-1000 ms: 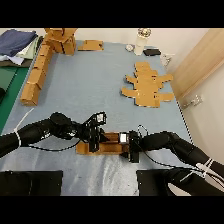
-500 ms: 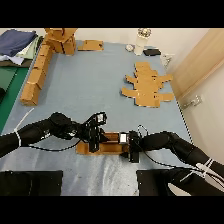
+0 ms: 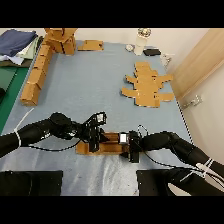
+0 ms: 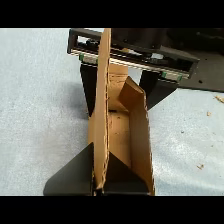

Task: Fold the box.

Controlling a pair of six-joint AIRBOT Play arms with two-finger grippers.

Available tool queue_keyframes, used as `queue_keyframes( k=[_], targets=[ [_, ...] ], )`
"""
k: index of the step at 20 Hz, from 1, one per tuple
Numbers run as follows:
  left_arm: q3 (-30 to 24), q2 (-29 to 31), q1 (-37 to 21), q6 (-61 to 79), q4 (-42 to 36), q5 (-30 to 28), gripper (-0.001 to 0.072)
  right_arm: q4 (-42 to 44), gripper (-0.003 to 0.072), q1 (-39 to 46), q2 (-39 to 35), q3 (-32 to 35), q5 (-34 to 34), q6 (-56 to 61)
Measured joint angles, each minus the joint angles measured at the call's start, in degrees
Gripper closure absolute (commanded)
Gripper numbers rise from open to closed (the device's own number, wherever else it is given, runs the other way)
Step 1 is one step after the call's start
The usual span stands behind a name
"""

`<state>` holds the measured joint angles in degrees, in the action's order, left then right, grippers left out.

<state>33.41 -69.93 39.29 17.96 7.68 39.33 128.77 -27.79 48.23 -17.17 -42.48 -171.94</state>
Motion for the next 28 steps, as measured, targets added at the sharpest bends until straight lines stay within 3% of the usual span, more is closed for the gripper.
queue_keyframes(
  k=[1,2,3,4,8,11,13,15,16,17,18,20,23,28],
  targets=[
    [0.0,0.0,0.0,-0.2,0.0,-0.4,0.0693,0.0,0.0176,0.0,0.0,0.0,0.0,0.0],
    [0.0,0.0,0.0,-0.7,0.0,-1.0,0.0538,0.0,0.0176,0.0,0.0,0.0,0.0,0.0],
    [0.0,0.0,0.0,-1.2,0.3,-2.5,0.0169,0.0,0.0177,0.0,0.0,0.0,0.0,0.0],
    [0.0,0.0,0.0,-1.9,0.6,-3.7,0.0008,0.0,0.0176,0.0,0.0,0.0,0.0,0.0],
    [0.0,2.1,-0.1,-4.8,2.0,-7.6,0.0011,0.0,0.0176,0.0,0.0,0.0,0.0,0.0],
    [0.0,6.9,-2.1,-13.9,9.0,-10.3,0.0011,0.0,0.0176,0.0,0.0,0.0,0.0,0.0],
    [0.0,11.2,-4.5,-24.9,17.1,-8.1,0.0012,0.0,0.0177,0.0,0.0,0.0,0.0,0.0],
    [0.0,15.3,-6.4,-37.6,26.7,-1.0,0.0031,0.0,0.0176,0.0,0.0,0.0,0.0,0.0],
    [0.0,17.0,-7.0,-44.3,31.0,3.2,0.0173,0.0,0.0176,0.0,0.0,0.0,0.0,0.0],
    [0.0,18.3,-7.5,-50.5,34.2,7.2,0.0477,0.0,0.0176,0.0,0.0,0.0,0.0,0.0],
    [0.0,19.2,-7.8,-57.0,36.5,12.1,0.0698,0.0,0.0176,0.0,0.0,0.0,0.0,0.0],
    [-0.2,20.1,-7.5,-68.7,38.4,19.8,0.0696,0.0,0.0177,0.0,0.0,0.0,0.0,0.0],
    [-0.9,19.7,-4.0,-82.0,34.7,23.7,0.0697,0.0,0.0176,0.0,0.0,0.0,0.0,0.0],
    [-1.6,13.2,2.4,-85.4,15.4,11.6,0.0698,0.0,0.0176,0.0,0.0,0.0,0.0,0.0]
  ],
)
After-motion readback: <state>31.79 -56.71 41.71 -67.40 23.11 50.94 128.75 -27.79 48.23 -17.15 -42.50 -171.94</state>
